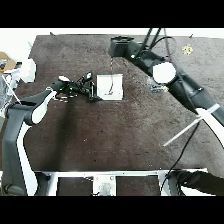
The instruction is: Fold the box and place the chain.
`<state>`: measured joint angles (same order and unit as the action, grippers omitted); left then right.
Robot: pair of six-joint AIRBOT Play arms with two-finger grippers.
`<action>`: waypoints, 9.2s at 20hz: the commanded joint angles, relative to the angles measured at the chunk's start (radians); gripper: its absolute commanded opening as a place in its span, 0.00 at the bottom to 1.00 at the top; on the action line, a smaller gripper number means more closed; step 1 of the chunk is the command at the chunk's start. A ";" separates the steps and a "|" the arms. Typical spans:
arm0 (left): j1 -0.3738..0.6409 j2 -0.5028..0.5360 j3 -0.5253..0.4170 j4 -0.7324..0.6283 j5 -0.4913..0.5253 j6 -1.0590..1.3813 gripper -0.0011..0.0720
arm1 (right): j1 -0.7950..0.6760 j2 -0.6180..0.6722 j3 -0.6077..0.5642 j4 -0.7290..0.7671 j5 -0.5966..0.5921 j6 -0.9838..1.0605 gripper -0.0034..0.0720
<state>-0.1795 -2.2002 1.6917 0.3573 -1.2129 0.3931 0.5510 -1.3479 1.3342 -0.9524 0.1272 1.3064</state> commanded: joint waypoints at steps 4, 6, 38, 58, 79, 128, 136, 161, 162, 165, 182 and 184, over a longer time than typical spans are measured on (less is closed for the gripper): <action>0.000 0.000 0.000 0.000 0.000 0.000 0.41 | 0.026 -0.130 -0.121 -0.017 0.052 0.119 0.05; 0.000 0.000 0.000 0.000 0.000 0.000 0.41 | 0.009 -0.132 -0.204 -0.017 0.052 0.153 0.05; 0.000 0.000 0.000 0.000 0.000 0.000 0.41 | -0.333 -0.083 -0.224 0.127 0.119 0.052 0.05; 0.000 0.000 0.000 0.000 0.000 0.000 0.41 | -0.140 -0.026 -0.309 -0.006 0.166 0.085 0.46; 0.000 0.000 0.000 0.000 0.000 0.000 0.41 | -0.459 -0.344 -0.230 0.167 0.147 0.137 0.05; 0.000 0.000 0.000 0.000 0.001 0.000 0.41 | -0.465 -0.333 -0.280 0.008 0.009 0.240 0.23; 0.000 0.000 0.000 -0.001 0.001 0.000 0.41 | -0.357 0.008 -0.280 -0.081 0.107 0.195 0.05; 0.000 0.000 0.000 0.000 0.001 0.000 0.41 | -0.006 -0.134 -0.278 -0.060 -0.153 0.148 0.51; 0.000 0.000 0.000 -0.001 0.000 0.000 0.41 | -0.033 -0.117 -0.277 -0.085 -0.110 0.148 0.45; 0.000 0.000 0.000 -0.001 0.000 0.000 0.41 | -0.148 -0.084 -0.145 -0.189 0.205 0.091 0.40; 0.000 0.000 0.000 -0.001 0.000 0.000 0.41 | -0.504 -0.652 0.437 0.598 0.921 -0.956 0.16; 0.000 0.000 0.000 0.000 0.000 0.000 0.41 | -0.500 -0.665 0.431 0.599 0.997 -1.027 0.06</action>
<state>-0.1795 -2.2002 1.6917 0.3565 -1.2125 0.3931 0.0509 -1.9636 1.7580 -0.4255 1.0138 0.4328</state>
